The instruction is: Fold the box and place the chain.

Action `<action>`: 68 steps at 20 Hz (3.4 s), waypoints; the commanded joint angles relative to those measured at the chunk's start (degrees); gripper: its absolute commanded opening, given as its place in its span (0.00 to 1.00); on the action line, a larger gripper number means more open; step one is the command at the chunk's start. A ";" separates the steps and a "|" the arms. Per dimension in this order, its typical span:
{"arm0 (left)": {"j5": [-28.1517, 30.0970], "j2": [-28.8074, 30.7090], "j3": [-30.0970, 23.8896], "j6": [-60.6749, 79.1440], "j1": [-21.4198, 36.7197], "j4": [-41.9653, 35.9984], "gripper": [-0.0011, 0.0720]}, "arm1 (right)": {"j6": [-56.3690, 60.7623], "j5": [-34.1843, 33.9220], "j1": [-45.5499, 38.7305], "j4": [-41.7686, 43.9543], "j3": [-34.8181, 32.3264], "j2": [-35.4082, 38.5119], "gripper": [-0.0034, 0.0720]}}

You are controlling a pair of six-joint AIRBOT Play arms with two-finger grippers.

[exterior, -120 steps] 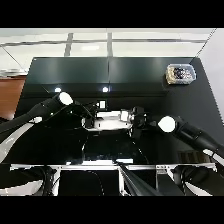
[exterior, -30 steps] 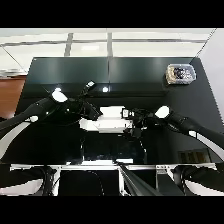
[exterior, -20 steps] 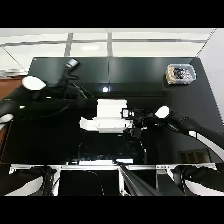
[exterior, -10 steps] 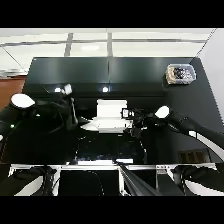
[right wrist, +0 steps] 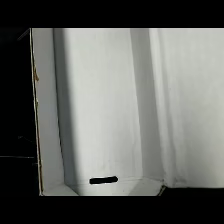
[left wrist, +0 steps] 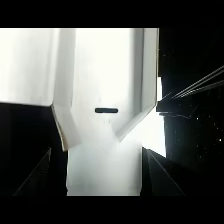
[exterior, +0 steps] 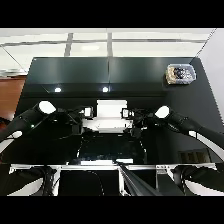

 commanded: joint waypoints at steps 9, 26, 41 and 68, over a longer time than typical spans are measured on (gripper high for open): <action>-0.15 -0.96 0.28 1.01 -2.78 -4.63 0.32 | 0.00 0.02 0.02 0.00 -0.02 -0.02 0.36; 3.98 -4.98 0.28 1.36 -6.08 -16.35 0.06 | 0.00 0.02 0.02 0.00 -0.02 -0.02 0.36; -1.86 1.25 1.92 -17.79 -2.19 -2.12 0.05 | 0.00 0.02 0.02 0.00 -0.02 -0.02 0.36; -17.16 -11.32 1.40 -65.81 14.97 -13.18 0.05 | 0.00 0.02 0.02 0.00 -0.02 -0.02 0.36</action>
